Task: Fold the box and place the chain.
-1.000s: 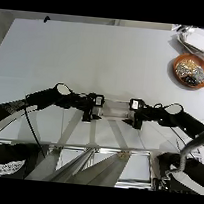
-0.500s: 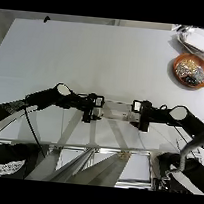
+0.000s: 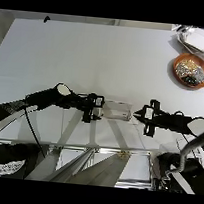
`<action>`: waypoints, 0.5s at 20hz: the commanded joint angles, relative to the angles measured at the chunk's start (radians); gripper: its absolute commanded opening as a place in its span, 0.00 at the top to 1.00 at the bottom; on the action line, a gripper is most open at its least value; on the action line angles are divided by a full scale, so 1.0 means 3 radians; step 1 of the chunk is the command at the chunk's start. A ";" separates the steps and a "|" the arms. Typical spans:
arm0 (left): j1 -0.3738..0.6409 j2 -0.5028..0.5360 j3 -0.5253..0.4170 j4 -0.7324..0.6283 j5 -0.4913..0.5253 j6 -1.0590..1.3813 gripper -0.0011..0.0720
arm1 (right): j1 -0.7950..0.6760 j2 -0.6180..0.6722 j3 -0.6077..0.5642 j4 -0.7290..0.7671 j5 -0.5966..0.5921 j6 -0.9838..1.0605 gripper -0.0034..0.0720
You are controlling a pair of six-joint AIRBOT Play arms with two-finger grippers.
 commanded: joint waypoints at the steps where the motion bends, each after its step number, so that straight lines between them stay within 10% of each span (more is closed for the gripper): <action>1: 0.0004 -0.0003 0.0004 -0.0001 0.0006 -0.0001 0.56 | 0.0004 0.0033 0.0001 0.0771 0.0045 -0.0005 0.93; 10: 0.0004 -0.0003 0.0004 -0.0001 0.0008 -0.0001 0.56 | 0.0003 -0.1401 0.0003 0.2433 -0.0987 -0.0525 0.93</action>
